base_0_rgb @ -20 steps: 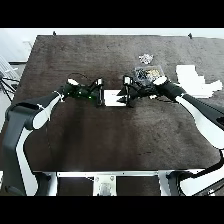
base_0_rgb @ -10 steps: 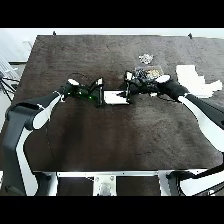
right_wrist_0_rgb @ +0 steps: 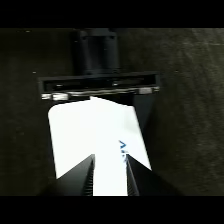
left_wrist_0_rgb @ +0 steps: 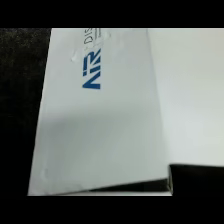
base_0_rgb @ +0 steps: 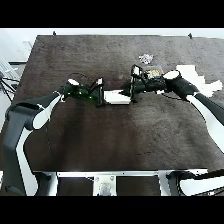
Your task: Fold the box and place the chain.
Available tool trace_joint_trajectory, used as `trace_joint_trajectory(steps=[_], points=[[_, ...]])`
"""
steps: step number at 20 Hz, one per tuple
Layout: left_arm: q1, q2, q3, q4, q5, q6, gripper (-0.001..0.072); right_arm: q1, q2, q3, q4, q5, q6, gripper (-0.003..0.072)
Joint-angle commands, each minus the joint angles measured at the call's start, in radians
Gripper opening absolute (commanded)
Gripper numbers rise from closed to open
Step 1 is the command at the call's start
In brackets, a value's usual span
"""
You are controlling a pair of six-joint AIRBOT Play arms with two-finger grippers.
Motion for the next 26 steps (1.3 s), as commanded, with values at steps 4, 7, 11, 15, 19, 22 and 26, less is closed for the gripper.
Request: trace_joint_trajectory(steps=[4,7,11,15,19,22,26], points=[[0.000,0.001,0.000,0.000,0.001,0.000,0.0415,-0.015,-0.010,0.000,-0.032,0.173,0.139,0.0001],[0.000,0.001,0.000,0.000,0.001,0.000,0.0414,-0.015,-0.043,0.000,-0.066,0.165,0.171,0.0001],[0.000,0.001,0.000,0.000,0.000,0.000,0.0415,-0.013,-0.106,0.001,-0.065,0.089,0.173,0.0001],[0.000,0.001,0.000,0.000,0.001,0.000,0.0414,-0.007,-0.113,0.006,-0.066,0.028,0.162,0.0001],[0.000,0.001,0.000,0.000,0.001,0.000,0.0414,-0.006,-0.115,0.033,-0.073,-0.005,0.161,0.0001],[0.000,0.001,0.000,0.000,0.001,0.000,0.0414,-0.006,-0.114,0.062,-0.072,-0.003,0.162,0.0230],[0.000,0.001,0.000,0.000,0.001,0.000,0.0415,0.006,-0.114,0.082,-0.074,0.012,0.158,0.0528]])
